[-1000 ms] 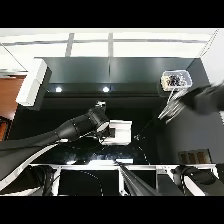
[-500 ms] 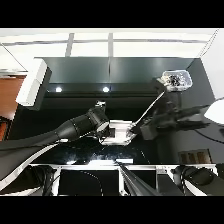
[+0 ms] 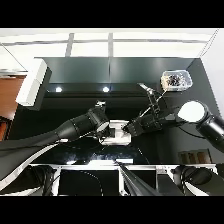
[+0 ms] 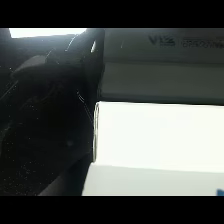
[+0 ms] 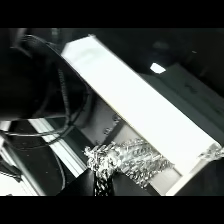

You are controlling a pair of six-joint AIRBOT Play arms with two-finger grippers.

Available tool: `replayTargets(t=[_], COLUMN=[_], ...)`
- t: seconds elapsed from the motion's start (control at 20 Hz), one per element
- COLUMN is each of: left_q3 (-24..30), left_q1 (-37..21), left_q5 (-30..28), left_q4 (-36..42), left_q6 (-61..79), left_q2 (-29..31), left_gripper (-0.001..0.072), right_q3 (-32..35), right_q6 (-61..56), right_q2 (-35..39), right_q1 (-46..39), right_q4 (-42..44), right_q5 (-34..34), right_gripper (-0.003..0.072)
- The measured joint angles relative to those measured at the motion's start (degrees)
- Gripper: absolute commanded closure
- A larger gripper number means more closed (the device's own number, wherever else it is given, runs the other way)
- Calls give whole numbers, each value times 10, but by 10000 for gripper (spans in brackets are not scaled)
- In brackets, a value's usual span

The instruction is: Fold the box and place the chain.

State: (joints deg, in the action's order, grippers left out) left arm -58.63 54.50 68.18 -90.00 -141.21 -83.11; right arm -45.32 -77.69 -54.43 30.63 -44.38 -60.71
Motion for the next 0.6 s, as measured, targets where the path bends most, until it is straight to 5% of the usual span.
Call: replayTargets(t=[0.2, 0.3, 0.6], left_q3=[0, 0, 0], left_q1=[0, 0, 0], left_q5=[0, 0, 0], left_q4=[0, 0, 0], left_q6=[0, 0, 0], left_q2=[0, 0, 0], left_gripper=[681, 681, 681], right_q3=[0, 0, -8], right_q6=[-8, -11, -11], right_q2=[-8, -12, -7], right_q1=[1, 1, -45], right_q4=[-18, -21, -27], right_q5=[4, 6, -46], right_gripper=[649, 357, 359])
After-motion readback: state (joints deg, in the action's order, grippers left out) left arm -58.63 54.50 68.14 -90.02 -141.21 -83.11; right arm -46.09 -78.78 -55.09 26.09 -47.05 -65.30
